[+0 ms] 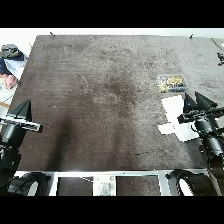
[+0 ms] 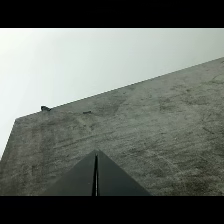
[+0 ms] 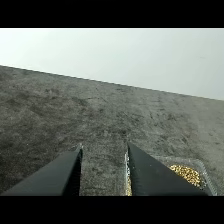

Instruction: Fold the box and place the chain.

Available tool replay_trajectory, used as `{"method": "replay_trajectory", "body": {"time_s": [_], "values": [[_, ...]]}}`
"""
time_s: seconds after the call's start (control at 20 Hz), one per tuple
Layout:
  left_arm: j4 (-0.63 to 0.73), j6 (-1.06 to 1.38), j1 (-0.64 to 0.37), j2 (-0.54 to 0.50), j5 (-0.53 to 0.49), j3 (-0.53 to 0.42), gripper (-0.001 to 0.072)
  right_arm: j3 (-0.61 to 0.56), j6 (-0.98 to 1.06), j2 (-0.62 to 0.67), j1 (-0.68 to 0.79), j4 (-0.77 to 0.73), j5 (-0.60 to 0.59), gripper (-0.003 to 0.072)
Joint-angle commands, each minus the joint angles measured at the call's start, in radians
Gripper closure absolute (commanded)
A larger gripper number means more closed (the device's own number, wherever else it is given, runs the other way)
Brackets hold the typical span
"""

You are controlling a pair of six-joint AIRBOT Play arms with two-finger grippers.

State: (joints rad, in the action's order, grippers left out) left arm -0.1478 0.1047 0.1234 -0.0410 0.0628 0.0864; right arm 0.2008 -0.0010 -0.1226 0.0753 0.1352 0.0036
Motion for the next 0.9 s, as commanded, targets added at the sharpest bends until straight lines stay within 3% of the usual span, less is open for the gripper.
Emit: {"method": "replay_trajectory", "body": {"time_s": [0.0, 0.45, 0.55, 0.7, 0.85], "values": [[0.000, 0.000, 0.000, 0.000, 0.000, 0.000, 0.0696, 0.001, 0.000, 0.000, 0.001, 0.000, 0.001, 0.0337], [0.000, 0.000, 0.000, 0.000, 0.000, 0.000, 0.0696, 0.019, -0.007, 0.000, 0.001, 0.049, -0.006, 0.0337], [0.000, 0.000, 0.000, 0.000, 0.000, 0.000, 0.0696, 0.051, -0.007, -0.028, 0.001, 0.056, -0.079, 0.0337], [0.000, 0.000, 0.000, 0.000, 0.000, 0.000, 0.0696, 0.151, -0.006, -0.183, 0.012, 0.055, -0.154, 0.0337], [0.000, 0.000, 0.000, 0.000, 0.000, 0.000, 0.0696, 0.290, -0.002, -0.409, 0.101, 0.036, -0.067, 0.0338]]}}
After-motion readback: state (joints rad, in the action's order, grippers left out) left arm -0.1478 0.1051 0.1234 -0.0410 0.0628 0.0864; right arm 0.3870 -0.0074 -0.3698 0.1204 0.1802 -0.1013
